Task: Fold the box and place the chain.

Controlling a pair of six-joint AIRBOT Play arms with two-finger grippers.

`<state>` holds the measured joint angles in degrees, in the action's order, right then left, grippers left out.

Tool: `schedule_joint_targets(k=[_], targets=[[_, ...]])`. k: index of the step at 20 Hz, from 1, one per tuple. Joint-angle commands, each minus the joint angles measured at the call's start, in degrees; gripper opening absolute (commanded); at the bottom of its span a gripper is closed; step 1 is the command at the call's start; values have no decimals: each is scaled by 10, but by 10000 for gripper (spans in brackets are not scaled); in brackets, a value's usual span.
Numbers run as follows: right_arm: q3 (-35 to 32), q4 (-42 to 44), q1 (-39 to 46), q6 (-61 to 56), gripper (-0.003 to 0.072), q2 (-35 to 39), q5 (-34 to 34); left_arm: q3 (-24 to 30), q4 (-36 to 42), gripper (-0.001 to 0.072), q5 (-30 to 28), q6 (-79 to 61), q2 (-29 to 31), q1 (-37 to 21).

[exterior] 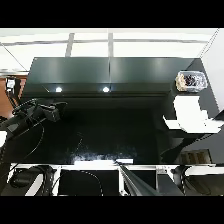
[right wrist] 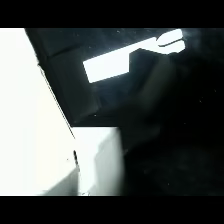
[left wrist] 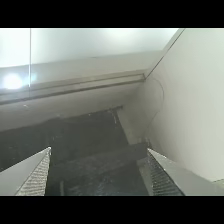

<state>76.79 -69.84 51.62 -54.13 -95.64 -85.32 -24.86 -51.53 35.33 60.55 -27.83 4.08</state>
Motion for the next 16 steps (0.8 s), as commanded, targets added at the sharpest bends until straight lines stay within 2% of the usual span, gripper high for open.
schedule_joint_targets(k=[1, 7, 14, 16], targets=[[0, -8, 0, -4, -1, 14, 1, 0, 0, 712, 4, 0, 0, 0], [-28, 103, -3, 19, -1, 41, -13, 0, 0, 712, 12, 0, 0, 0], [-149, 265, -65, 58, 7, 101, -39, 0, 5, 711, 42, 0, 0, 0], [-190, 318, -109, 60, 7, 125, -33, 8, 45, 706, 50, 4, 0, 1]])
